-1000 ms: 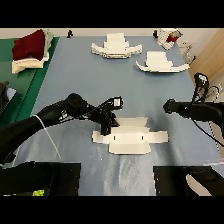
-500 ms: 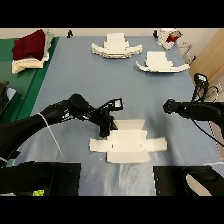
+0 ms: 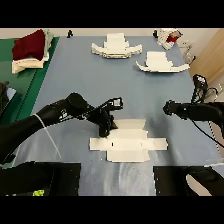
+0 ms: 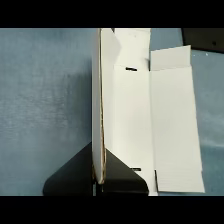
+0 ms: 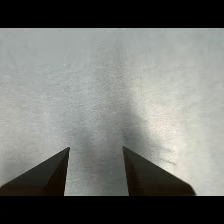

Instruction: Fold the box.

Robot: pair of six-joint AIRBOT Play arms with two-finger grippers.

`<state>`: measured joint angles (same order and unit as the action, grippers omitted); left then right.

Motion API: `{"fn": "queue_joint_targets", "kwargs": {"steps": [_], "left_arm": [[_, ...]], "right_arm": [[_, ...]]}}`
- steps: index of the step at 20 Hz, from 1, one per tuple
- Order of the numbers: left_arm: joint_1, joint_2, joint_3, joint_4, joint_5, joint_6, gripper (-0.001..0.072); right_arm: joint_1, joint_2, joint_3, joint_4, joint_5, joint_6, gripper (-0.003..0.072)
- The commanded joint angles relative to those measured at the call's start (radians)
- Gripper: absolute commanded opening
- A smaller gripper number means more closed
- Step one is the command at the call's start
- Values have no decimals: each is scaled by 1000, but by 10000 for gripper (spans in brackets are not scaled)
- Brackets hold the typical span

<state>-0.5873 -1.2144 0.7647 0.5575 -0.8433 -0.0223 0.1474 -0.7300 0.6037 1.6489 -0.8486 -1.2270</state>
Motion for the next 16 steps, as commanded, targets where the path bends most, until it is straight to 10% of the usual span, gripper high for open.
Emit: {"fn": "queue_joint_targets", "kwargs": {"steps": [1,8,16], "left_arm": [[-5,91,-3,2,67,-2,6],[-219,326,-255,5,473,54,8],[-271,274,-304,8,481,85,10]], "right_arm": [[0,0,0,2,-17,-1,499],[0,0,0,1,-11,0,500],[0,0,0,6,10,0,500]]}}
